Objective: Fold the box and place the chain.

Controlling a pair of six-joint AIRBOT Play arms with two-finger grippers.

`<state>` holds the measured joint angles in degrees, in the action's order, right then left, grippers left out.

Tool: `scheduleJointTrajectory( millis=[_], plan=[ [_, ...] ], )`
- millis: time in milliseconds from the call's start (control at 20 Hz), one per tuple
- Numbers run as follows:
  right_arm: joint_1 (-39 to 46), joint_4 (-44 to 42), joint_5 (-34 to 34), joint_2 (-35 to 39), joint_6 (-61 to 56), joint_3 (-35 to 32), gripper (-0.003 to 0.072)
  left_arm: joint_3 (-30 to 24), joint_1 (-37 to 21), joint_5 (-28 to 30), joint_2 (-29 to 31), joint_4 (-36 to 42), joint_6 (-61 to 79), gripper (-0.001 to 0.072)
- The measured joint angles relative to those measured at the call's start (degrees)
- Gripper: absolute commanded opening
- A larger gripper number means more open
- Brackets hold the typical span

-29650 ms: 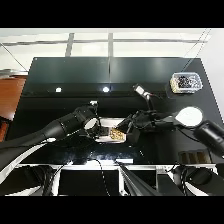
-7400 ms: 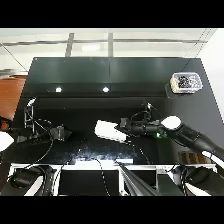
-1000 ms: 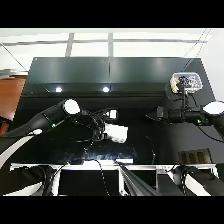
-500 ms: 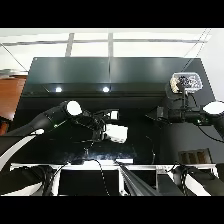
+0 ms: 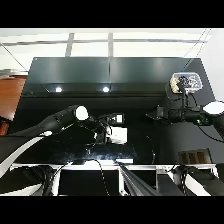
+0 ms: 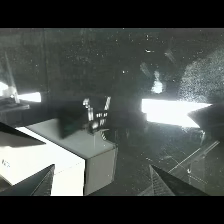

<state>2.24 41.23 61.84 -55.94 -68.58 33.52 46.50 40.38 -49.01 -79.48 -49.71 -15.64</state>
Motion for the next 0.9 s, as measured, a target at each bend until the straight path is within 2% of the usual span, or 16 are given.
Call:
scheduleJointTrajectory(
  millis=[50, 100, 150, 400, 550, 700, 900],
  plan=[
    [0.0, 0.0, -0.1, 0.0, 0.0, 0.0, 0.07, 0.0, 0.1, 0.0, 0.0, -2.1, -2.6, 0.0606],
    [0.0, 0.0, -0.2, 0.0, 0.0, 0.0, 0.07, 0.1, 0.2, 0.0, 0.0, -3.9, -4.9, 0.0445],
    [0.0, 0.0, -0.2, 0.0, 0.0, 0.0, 0.07, 0.3, 0.2, -0.3, 0.0, -5.2, -6.9, 0.0396],
    [0.0, 0.0, -0.5, 0.0, 0.0, 0.0, 0.07, 3.7, -0.3, -3.7, 0.9, -10.9, -14.1, 0.0396],
    [0.0, 0.0, -0.6, 0.0, 0.0, 0.0, 0.07, 6.5, -3.2, -4.4, 2.4, -13.2, -18.1, 0.0397],
    [0.0, 0.0, -0.6, 0.0, 0.0, 0.0, 0.07, 8.3, -9.7, -4.7, 4.3, -14.6, -22.8, 0.0398],
    [0.0, 0.0, -0.6, 0.0, 0.0, 0.0, 0.07, 10.1, -23.8, -4.8, 5.3, -15.5, -27.8, 0.0398]
  ],
)
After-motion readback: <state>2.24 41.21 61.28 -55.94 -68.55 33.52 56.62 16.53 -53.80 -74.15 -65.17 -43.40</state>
